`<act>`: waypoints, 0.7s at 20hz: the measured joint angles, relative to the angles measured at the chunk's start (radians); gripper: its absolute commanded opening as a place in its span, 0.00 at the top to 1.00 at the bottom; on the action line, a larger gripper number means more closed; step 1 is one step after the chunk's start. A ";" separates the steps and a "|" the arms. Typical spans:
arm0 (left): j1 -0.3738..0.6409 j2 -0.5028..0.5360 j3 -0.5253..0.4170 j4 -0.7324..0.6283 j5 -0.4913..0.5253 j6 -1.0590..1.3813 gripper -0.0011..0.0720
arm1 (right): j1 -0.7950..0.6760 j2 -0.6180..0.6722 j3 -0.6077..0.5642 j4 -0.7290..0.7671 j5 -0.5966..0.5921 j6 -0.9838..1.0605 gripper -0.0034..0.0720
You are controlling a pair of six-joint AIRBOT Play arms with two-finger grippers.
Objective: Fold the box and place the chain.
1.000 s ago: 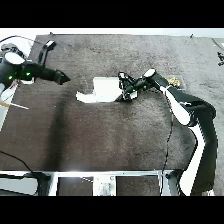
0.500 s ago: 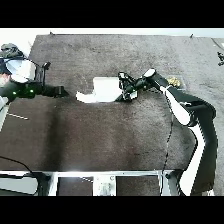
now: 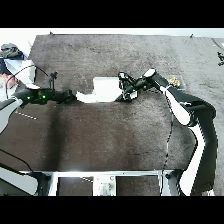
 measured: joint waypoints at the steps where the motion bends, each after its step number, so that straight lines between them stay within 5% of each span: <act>1: -0.010 -0.013 0.000 -0.026 0.006 0.011 0.97 | 0.000 0.000 0.000 0.000 0.000 0.000 0.45; 11: -0.081 -0.056 0.010 -0.220 0.024 0.121 0.95 | 0.000 0.000 0.000 0.000 0.000 0.000 0.45; 12: -0.084 -0.057 0.018 -0.230 0.016 0.130 0.66 | 0.000 0.000 0.000 0.000 0.000 0.000 0.45; 13: -0.085 -0.057 0.028 -0.238 0.005 0.136 0.48 | 0.000 0.000 0.000 0.000 0.000 0.000 0.44; 14: -0.086 -0.057 0.042 -0.246 -0.010 0.139 0.49 | 0.000 0.000 0.000 0.000 0.000 0.000 0.45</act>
